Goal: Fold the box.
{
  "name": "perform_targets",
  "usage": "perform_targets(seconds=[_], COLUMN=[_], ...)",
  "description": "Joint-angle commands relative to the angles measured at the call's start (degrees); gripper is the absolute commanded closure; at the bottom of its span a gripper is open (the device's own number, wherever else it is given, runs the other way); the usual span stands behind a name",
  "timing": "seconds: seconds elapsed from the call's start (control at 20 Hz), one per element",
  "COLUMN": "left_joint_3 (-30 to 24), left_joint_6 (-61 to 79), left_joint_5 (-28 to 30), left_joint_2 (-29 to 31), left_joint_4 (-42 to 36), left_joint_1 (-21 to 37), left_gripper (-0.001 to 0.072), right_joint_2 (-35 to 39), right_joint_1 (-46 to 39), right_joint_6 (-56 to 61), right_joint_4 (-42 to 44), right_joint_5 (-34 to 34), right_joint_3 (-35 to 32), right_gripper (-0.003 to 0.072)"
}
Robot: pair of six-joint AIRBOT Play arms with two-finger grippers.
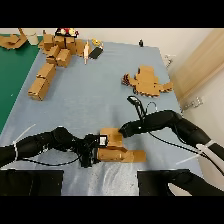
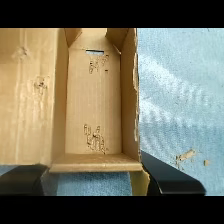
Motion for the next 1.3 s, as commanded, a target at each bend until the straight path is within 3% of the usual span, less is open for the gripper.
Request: perform_targets(seconds=[0.0, 0.15, 0.4, 0.45, 0.5, 0.55, 0.6, 0.85, 1.0, 1.25], left_joint_3=[0.0, 0.0, 0.0, 0.0, 0.0, 0.0, 0.0, 0.0, 0.0, 0.0], left_joint_6=[0.0, 0.0, 0.0, 0.0, 0.0, 0.0, 0.0, 0.0, 0.0, 0.0], left_joint_5=[0.0, 0.0, 0.0, 0.0, 0.0, 0.0, 0.0, 0.0, 0.0, 0.0], left_joint_2=[0.0, 0.0, 0.0, 0.0, 0.0, 0.0, 0.0, 0.0, 0.0, 0.0], left_joint_4=[0.0, 0.0, 0.0, 0.0, 0.0, 0.0, 0.0, 0.0, 0.0, 0.0], left_joint_1=[0.1, 0.1, 0.1, 0.1, 0.1, 0.1, 0.1, 0.1, 0.1, 0.1], left_gripper=[0.0197, 0.0197, 0.0197, 0.0197, 0.0197, 0.0197, 0.0197, 0.0197, 0.0197, 0.0197], right_joint_2=[6.5, 11.0, 18.9, 20.0, 20.6, 20.9, 20.9, 19.1, 16.3, 14.8], right_joint_1=[-1.1, -0.9, 1.8, 3.9, 6.1, 8.1, 9.8, 13.7, 13.7, 13.7], right_joint_6=[2.8, 0.8, -9.3, -11.0, -12.7, -13.8, -15.4, -22.0, -22.1, -28.3], right_joint_4=[-15.0, -16.3, -11.0, -11.0, -11.6, -12.0, -12.1, -16.5, -17.9, -10.9], right_joint_5=[-7.3, -17.5, -23.2, -23.6, -22.8, -21.0, -18.8, -3.3, -1.8, -1.6], right_joint_3=[1.8, 0.3, -8.3, -10.1, -11.9, -13.2, -13.9, -14.2, -14.2, -14.1], right_gripper=[0.0685, 0.0685, 0.0682, 0.0639, 0.0396, 0.0222, 0.0152, 0.0151, 0.0151, 0.0153])
